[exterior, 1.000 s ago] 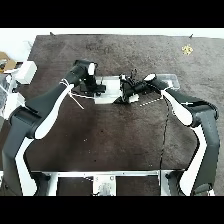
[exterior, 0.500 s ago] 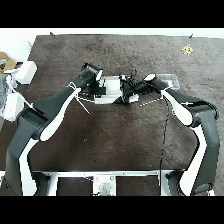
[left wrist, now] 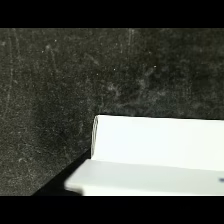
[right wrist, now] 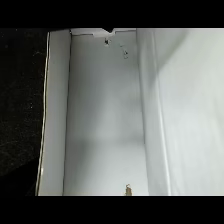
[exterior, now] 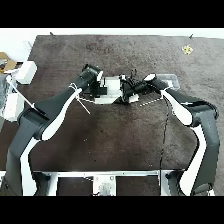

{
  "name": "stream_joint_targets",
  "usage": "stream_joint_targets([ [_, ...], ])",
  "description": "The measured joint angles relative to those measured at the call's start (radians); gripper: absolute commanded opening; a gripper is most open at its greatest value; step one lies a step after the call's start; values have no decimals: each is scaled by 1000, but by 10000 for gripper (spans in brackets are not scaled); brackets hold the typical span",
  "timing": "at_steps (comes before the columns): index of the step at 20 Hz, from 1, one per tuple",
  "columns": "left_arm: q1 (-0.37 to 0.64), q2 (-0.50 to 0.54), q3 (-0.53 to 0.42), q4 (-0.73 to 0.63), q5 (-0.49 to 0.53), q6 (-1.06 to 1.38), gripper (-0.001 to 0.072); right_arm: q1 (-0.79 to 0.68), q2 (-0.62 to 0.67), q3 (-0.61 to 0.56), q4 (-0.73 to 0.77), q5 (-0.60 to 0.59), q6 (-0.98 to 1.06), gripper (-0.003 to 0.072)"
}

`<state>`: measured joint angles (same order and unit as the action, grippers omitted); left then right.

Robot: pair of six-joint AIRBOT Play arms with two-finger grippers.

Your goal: Fold the box and place the chain.

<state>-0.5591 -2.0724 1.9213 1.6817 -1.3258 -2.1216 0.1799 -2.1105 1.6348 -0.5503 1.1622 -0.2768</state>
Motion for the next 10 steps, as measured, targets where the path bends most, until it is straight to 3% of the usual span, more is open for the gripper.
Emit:
stream_joint_targets([
  [1,2,-2,0,-7,1,0,24,0,0,0,0,0,0,426],
  [2,3,-2,-1,-11,2,0,270,0,0,0,0,0,0,426],
  [3,4,-3,-1,-10,-1,1,424,0,0,0,0,0,0,426],
  [10,6,17,46,-54,-31,50,423,0,0,0,0,1,1,426],
])
